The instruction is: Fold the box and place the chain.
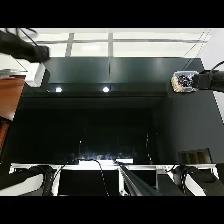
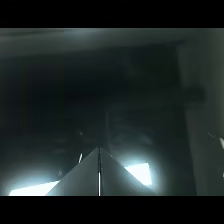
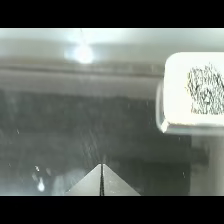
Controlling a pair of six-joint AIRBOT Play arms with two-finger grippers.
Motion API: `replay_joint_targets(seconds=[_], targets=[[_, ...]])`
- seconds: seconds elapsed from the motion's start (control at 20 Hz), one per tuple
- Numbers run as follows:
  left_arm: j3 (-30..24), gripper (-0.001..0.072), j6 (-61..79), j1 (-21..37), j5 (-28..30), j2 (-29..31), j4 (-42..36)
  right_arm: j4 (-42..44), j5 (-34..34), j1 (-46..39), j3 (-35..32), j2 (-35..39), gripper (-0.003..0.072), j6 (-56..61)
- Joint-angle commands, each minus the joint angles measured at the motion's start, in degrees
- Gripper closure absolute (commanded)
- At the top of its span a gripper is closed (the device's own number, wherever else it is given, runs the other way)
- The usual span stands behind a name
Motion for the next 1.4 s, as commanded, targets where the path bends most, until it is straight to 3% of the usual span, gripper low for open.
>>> replay_joint_targets(seconds=[0.0,0.1,0.2,0.4,1.35], targets=[[-22.82,0.0683,-5.27,-11.82,14.62,15.3,1.44,-2.67,3.1,0.02,-2.38,0.02,0.0667,1.2],[-32.83,0.0683,-8.13,-15.89,17.42,20.87,1.6,-1.44,-3.1,0.04,-11.23,1.09,0.0667,2.86],[-39.56,0.0683,-11.34,-17.03,16.74,24.2,1.55,-1.01,-8.63,0.04,-18.49,1.44,0.0666,4.52],[-48.28,0.0682,-12.55,-17.0,21.11,27.36,1.51,-1.88,-8.9,0.02,-20.33,1.44,0.0667,4.61],[-48.63,0.0681,-12.28,-16.94,22.45,27.47,2.01,-2.49,-8.28,0.02,-20.33,1.44,0.0667,4.66]])
